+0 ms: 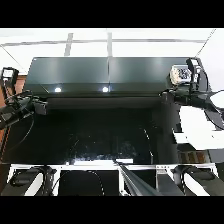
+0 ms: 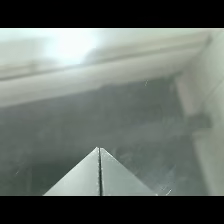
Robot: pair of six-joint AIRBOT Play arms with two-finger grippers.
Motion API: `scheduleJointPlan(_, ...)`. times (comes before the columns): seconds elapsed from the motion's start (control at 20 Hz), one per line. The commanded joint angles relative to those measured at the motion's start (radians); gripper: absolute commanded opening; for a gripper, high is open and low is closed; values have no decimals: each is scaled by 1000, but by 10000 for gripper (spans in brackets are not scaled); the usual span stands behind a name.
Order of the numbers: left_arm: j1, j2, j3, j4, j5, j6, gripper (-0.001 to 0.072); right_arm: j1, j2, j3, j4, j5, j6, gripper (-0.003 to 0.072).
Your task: Fold the box and place the chain.
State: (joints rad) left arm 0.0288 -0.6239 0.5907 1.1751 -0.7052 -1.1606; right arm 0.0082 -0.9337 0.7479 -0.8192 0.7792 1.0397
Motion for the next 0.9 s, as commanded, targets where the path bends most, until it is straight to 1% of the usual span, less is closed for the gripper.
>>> scheduleJointPlan(0.0,-8,-35,-8,-223,99,1,33,1,0,-2,48,-44,0,18)
scheduleJointPlan(0.05,-22,-72,-8,-308,92,10,205,1,-1,-2,16,-71,0,99)
scheduleJointPlan(0.1,-60,-122,-6,-336,80,37,720,1,-5,-2,-30,-97,2,512)
scheduleJointPlan(0.15,-100,-174,2,-326,51,43,714,-2,-13,-1,-87,-113,12,720)
scheduleJointPlan(0.2,-140,-228,17,-298,18,55,714,-13,-19,-1,-168,-110,38,720)
scheduleJointPlan(0.25,-170,-271,34,-256,3,40,713,-47,-19,1,-329,-109,139,720)
scheduleJointPlan(0.3,-191,-308,57,-182,-18,-38,713,-111,-21,10,-523,-102,311,720)
scheduleJointPlan(0.35,-198,-333,84,-76,-45,-161,713,-212,-25,23,-724,-92,475,720)
scheduleJointPlan(0.4,-197,-352,114,55,-86,-316,713,-344,-36,35,-865,-92,554,720)
scheduleJointPlan(0.45,-196,-361,135,165,-124,-446,712,-486,-58,50,-906,-95,570,720)
scheduleJointPlan(0.5,-196,-361,148,261,-149,-545,712,-633,-89,69,-882,-95,571,720)
scheduleJointPlan(0.55,-196,-361,151,300,-162,-584,712,-771,-126,89,-801,-103,575,720)
scheduleJointPlan(0.6,-197,-361,151,300,-172,-584,712,-902,-169,115,-660,-109,547,720)
scheduleJointPlan(0.65,-197,-361,151,300,-183,-584,712,-995,-216,146,-511,-95,428,720)
scheduleJointPlan(0.7,-197,-361,151,291,-197,-584,712,-1054,-270,185,-403,-38,265,720)
scheduleJointPlan(0.75,-197,-361,150,278,-201,-584,712,-1083,-327,230,-374,48,153,720)
scheduleJointPlan(0.85,-197,-361,150,254,-201,-584,712,-1101,-450,325,-386,261,-13,720)
